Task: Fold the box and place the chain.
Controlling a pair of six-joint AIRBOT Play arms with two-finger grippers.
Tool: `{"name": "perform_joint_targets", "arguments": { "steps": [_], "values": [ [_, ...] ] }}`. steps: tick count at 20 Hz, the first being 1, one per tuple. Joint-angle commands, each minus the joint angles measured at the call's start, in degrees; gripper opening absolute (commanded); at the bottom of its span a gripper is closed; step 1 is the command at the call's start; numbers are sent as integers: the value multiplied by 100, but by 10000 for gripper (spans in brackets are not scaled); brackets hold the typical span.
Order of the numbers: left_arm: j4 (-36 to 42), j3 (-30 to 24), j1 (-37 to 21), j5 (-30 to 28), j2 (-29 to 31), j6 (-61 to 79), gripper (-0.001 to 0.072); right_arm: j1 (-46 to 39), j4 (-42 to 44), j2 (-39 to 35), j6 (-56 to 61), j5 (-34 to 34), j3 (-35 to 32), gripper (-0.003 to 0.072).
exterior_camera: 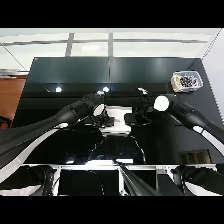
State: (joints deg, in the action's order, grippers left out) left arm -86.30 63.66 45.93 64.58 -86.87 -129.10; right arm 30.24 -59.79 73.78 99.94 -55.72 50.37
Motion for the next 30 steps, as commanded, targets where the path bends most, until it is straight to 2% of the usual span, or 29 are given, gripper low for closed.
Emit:
{"name": "perform_joint_targets", "arguments": {
  "steps": [1, 9, 12, 19, 20, 23, 24, 28, 29, 30],
  "values": [
    [0, 0, -2, 0, 4, 7, 27, 402, -903, 328, 914, -297, 400, 290],
    [-4, 0, -2, -2, 4, 7, 27, 883, -2127, 745, 2028, -894, 866, 281],
    [-9, 0, -2, 0, 4, 9, 27, 1126, -2444, 1010, 2428, -901, 1099, 281],
    [-2, 0, -2, 15, 4, 9, 27, 1126, -2426, 1180, 3340, -1145, 1119, 281],
    [-2, 0, -2, 17, 4, 9, 27, 1126, -2354, 1180, 3340, -1156, 1119, 264],
    [-2, 0, -2, 46, 4, 9, 27, 1126, -2273, 1180, 3335, -1110, 1119, 42],
    [-2, 0, -2, 46, 4, 9, 27, 1126, -2262, 1180, 3335, -1108, 1119, 18],
    [-2, 0, -2, 44, 4, 9, 27, 1126, -2243, 1178, 3307, -1110, 1119, 18],
    [-2, 0, -2, 44, 4, 9, 27, 1126, -2234, 1178, 3307, -1106, 1119, 52],
    [-2, 0, -2, 44, 4, 9, 26, 1126, -2236, 1178, 3307, -1106, 1119, 206]
  ]
}}
